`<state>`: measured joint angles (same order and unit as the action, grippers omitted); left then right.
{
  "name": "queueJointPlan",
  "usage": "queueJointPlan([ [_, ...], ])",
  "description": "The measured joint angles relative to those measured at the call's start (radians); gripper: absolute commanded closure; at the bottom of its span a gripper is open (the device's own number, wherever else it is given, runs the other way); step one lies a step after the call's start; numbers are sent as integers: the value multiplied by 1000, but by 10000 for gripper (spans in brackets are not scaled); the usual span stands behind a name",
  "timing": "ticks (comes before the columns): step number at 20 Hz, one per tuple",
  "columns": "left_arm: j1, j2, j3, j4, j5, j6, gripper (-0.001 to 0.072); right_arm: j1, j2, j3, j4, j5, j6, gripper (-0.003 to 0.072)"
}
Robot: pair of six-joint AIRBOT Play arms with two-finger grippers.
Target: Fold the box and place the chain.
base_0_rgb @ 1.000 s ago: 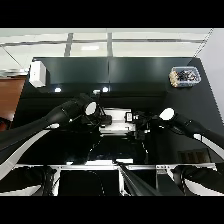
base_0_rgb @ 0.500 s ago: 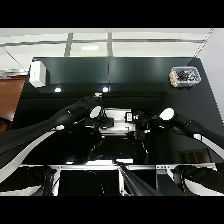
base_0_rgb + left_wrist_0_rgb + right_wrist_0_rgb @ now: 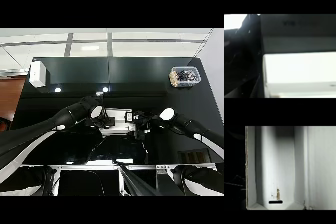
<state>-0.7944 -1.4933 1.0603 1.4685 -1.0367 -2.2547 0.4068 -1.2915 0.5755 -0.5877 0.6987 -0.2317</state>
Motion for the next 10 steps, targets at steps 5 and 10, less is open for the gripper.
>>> queueJointPlan([
  [5,0,0,0,1,-23,0,682,0,0,0,0,1,0,612],
  [10,0,0,0,-6,-22,5,682,0,0,0,0,1,0,368],
])
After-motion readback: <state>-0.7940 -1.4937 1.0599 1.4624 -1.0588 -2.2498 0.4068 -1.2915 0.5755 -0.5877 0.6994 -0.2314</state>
